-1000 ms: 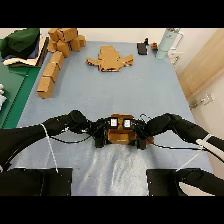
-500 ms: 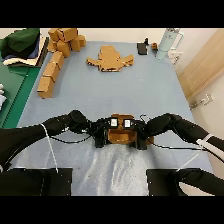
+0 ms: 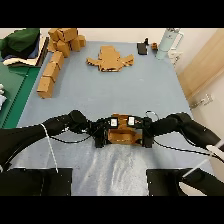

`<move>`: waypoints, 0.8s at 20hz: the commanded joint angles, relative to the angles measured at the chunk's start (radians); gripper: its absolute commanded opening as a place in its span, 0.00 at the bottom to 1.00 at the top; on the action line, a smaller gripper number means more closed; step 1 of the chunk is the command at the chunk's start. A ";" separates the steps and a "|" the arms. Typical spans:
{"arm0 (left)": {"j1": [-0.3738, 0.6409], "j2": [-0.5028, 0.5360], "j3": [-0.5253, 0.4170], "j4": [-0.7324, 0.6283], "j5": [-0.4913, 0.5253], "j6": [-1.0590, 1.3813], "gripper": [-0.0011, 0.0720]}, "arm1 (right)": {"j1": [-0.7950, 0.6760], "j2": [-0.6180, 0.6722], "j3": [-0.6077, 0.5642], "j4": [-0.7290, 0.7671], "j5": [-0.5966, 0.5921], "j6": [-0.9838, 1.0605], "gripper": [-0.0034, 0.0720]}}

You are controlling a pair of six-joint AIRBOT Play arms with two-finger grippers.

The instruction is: Fold the box.

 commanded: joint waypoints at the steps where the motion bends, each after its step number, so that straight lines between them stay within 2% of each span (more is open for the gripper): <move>1: 0.000 0.000 0.000 0.000 0.000 0.000 0.63 | 0.000 0.132 0.001 -0.105 -0.101 0.161 0.98; 6: 0.000 0.000 0.000 0.000 0.000 0.000 0.63 | 0.000 0.253 0.001 0.022 -0.354 0.266 0.98; 9: 0.000 0.000 0.001 0.000 0.000 0.000 0.63 | 0.001 0.279 0.001 0.188 -0.433 0.457 0.98; 12: 0.000 0.000 0.000 0.000 0.000 0.000 0.63 | 0.013 0.279 0.001 0.307 -0.404 0.816 0.98; 16: 0.000 0.000 0.000 0.000 0.000 0.000 0.63 | 0.017 0.279 0.001 0.322 -0.175 1.271 0.98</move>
